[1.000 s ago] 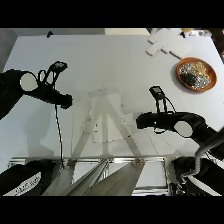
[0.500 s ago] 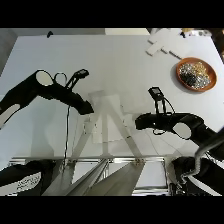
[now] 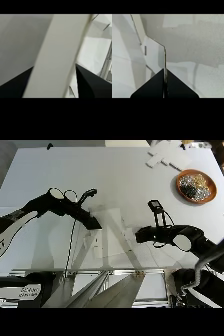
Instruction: Fold the box and place the chain.
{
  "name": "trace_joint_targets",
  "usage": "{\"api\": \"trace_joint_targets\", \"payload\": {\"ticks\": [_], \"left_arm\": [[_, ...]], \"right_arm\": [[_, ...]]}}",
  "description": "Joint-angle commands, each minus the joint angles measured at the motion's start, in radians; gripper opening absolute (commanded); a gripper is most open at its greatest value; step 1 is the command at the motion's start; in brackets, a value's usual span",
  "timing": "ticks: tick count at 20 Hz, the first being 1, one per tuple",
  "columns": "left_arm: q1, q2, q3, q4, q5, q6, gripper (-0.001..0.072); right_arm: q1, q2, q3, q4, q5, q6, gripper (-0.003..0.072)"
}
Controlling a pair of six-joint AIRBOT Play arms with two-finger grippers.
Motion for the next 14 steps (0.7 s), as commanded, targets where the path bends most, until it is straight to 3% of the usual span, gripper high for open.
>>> {"api": "trace_joint_targets", "payload": {"ticks": [1,3,6,8,11,14], "left_arm": [[0.001,-0.015,0.0,-0.024,-0.032,0.066,0.0275],[0.0,-0.015,0.0,-0.025,-0.039,0.082,0.0227],[0.0,-0.014,0.0,-0.023,-0.041,0.117,0.0006],[-0.002,-0.001,0.0,-0.024,-0.03,0.189,0.0003],[-0.005,0.048,0.0,-0.03,0.012,0.442,0.0004],[-0.022,0.093,0.0,-0.029,0.046,0.653,0.0007]], "right_arm": [[0.001,0.001,0.0,-0.002,0.004,-0.001,0.0019],[0.001,0.001,0.0,-0.01,0.004,0.0,0.0019],[0.001,0.001,0.0,-0.014,0.004,0.001,0.0019],[0.001,0.003,0.003,-0.005,0.004,0.001,0.0024],[0.001,0.024,0.022,0.009,0.019,0.001,0.028],[0.001,0.068,0.05,0.006,0.049,0.0,0.0376]]}}
